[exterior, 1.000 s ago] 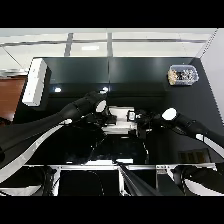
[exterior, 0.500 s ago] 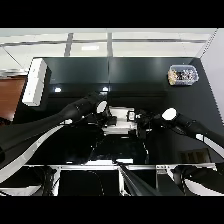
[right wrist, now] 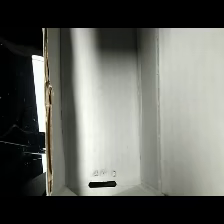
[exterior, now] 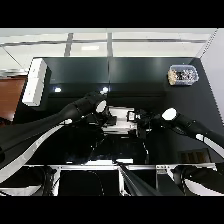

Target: Fold the box and place the chain.

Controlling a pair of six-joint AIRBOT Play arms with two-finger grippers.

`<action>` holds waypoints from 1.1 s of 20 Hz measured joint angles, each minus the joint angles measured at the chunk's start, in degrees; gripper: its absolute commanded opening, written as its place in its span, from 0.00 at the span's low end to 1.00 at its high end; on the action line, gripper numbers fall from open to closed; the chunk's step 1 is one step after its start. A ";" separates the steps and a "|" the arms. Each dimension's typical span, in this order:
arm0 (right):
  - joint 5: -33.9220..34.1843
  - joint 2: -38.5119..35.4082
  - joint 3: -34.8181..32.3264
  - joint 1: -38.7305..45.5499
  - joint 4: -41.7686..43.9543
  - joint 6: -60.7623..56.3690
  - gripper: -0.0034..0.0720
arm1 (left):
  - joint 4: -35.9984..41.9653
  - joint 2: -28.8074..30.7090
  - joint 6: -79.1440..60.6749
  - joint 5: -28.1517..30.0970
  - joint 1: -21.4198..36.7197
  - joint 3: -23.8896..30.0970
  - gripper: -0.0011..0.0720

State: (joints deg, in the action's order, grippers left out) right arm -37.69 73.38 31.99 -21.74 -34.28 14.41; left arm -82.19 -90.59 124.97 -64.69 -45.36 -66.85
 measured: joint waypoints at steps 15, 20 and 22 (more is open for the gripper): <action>-7.34 -8.98 0.85 1.18 -12.28 -10.49 0.98 | 0.37 -0.02 -0.68 -1.79 0.02 0.00 0.05; -9.66 -10.62 0.85 1.20 -13.18 -11.96 0.56 | 0.24 0.00 -0.50 -1.92 0.02 0.00 0.05; -10.45 -10.71 0.63 0.46 -12.55 -12.15 0.29 | 0.22 -0.02 -0.48 -1.88 0.02 0.00 0.05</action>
